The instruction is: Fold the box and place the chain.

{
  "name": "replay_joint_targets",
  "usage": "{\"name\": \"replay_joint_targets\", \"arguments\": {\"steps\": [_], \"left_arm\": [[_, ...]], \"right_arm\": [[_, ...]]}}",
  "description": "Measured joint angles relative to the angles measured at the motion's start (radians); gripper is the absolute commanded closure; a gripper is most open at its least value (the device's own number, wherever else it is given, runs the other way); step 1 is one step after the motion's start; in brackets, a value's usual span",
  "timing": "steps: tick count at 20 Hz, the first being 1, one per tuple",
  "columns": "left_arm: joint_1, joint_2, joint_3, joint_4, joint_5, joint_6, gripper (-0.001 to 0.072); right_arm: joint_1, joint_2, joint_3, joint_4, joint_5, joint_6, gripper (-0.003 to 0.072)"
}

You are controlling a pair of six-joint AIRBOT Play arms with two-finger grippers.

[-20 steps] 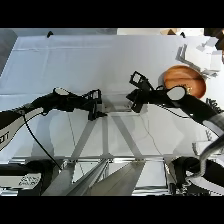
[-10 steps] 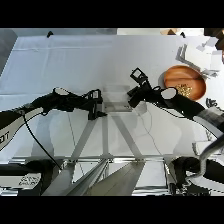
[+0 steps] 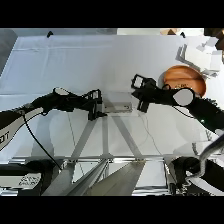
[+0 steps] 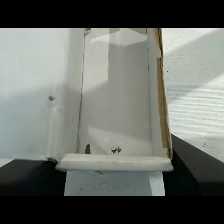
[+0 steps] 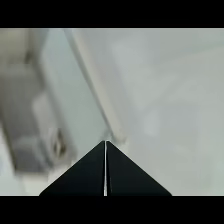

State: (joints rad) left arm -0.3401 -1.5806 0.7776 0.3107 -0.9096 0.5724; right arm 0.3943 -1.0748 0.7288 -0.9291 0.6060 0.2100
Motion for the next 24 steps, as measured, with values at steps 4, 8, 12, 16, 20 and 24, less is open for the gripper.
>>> {"name": "replay_joint_targets", "arguments": {"steps": [4, 8, 12, 16, 20, 24], "left_arm": [[0.000, 0.000, 0.000, 0.000, 0.000, 0.000, 0.0319], [0.000, 0.000, 0.000, -0.001, 0.000, 0.000, 0.0319], [0.000, 0.000, 0.000, -0.001, 0.000, 0.000, 0.0319], [0.000, 0.000, 0.000, -0.001, 0.000, 0.000, 0.0319], [0.000, 0.000, 0.000, -0.001, 0.000, 0.000, 0.0319], [0.000, 0.000, 0.000, -0.001, 0.000, 0.000, 0.0319]], "right_arm": [[-0.063, 0.006, 0.000, -0.136, 0.107, 0.000, 0.0676], [-0.187, -0.062, 0.000, -0.078, 0.177, -0.097, 0.0676], [-0.233, -0.161, 0.000, 0.034, 0.228, -0.289, 0.0676], [-0.215, -0.222, 0.000, 0.129, 0.261, -0.415, 0.0676], [-0.178, -0.258, 0.000, 0.204, 0.266, -0.474, 0.0676], [-0.145, -0.282, 0.000, 0.266, 0.269, -0.498, 0.0675]]}}
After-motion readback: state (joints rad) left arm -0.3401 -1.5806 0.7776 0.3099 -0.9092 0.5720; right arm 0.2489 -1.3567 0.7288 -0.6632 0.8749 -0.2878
